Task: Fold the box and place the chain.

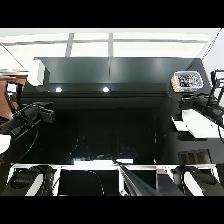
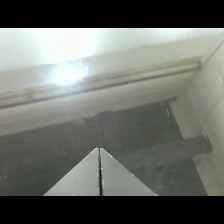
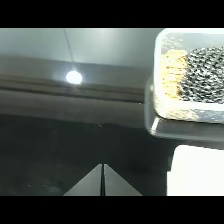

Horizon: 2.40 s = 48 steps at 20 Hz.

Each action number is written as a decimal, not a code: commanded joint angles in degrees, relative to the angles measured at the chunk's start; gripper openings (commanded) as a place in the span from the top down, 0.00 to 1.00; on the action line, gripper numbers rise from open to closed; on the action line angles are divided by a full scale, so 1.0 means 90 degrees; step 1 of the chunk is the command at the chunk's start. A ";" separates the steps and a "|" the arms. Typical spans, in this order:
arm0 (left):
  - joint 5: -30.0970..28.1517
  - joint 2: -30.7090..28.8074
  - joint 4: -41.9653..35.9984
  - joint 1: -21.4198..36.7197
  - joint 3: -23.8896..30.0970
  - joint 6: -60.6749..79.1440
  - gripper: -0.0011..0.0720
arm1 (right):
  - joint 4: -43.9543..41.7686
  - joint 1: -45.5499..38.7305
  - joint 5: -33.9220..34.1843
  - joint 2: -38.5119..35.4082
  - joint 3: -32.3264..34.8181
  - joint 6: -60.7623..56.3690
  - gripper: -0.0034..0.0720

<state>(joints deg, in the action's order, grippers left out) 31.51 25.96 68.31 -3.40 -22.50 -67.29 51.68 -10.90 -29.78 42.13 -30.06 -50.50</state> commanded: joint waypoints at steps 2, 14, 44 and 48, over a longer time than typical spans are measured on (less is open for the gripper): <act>-0.0607 0.0000 -0.0005 -0.0005 0.0002 0.0000 0.94 | -0.0809 0.0005 0.0061 0.0000 0.0007 -0.0002 0.94; -0.1134 0.0775 -0.0867 -0.0005 0.0000 -0.0056 0.01 | 0.3320 -0.3313 0.0296 0.2030 -0.2416 -0.3793 0.00; -0.0168 0.1226 -0.0865 -0.0005 0.0000 -0.0046 0.02 | 0.1494 -0.4809 -0.5017 0.4160 -0.3959 -0.0046 0.94; -0.0158 0.1226 -0.0882 -0.0005 0.0000 -0.0053 0.02 | 0.0039 -0.4539 -0.4779 0.3016 -0.2659 0.0180 0.94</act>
<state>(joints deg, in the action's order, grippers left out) 30.17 36.95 60.47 -3.44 -22.50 -67.75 61.01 -53.25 -74.30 75.70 -61.14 -49.84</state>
